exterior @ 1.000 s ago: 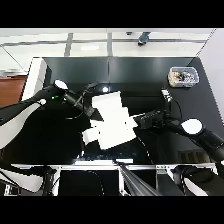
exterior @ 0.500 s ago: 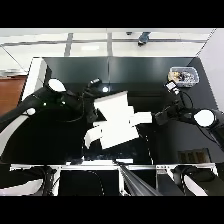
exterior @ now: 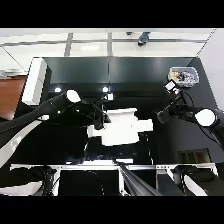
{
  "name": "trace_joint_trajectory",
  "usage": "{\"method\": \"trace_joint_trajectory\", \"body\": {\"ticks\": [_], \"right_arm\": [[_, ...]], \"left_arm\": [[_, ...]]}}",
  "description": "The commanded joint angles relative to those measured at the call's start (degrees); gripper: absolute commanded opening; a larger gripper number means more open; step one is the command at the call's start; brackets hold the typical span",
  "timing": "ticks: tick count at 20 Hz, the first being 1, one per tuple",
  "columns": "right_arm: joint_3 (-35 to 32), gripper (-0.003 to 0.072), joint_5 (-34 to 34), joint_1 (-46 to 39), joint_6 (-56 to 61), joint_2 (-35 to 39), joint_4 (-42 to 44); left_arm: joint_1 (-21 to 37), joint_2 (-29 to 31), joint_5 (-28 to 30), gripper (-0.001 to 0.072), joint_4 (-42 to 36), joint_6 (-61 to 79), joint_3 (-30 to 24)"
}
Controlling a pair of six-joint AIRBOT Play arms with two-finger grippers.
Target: Fold the box and place the chain.
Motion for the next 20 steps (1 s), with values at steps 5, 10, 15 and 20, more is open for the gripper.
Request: {"method": "trace_joint_trajectory", "body": {"ticks": [5,10,15,20], "right_arm": [[-2.29,0.0709,3.43,-0.02,-23.12,-0.09,18.58],[-8.15,0.0710,8.74,1.09,-31.95,-0.11,24.20],[-9.68,0.0710,8.66,8.63,-41.64,-0.37,24.09],[-9.68,0.0710,9.97,11.21,-44.13,-1.84,21.11]], "left_arm": [[-0.61,-2.29,7.43,0.0026,4.76,3.63,0.13],[-0.63,-2.40,7.85,0.0027,4.76,3.65,0.13],[-0.63,-2.40,7.82,0.0026,4.76,3.65,0.13],[-0.63,-2.40,7.82,0.0027,4.76,3.65,0.13]]}}
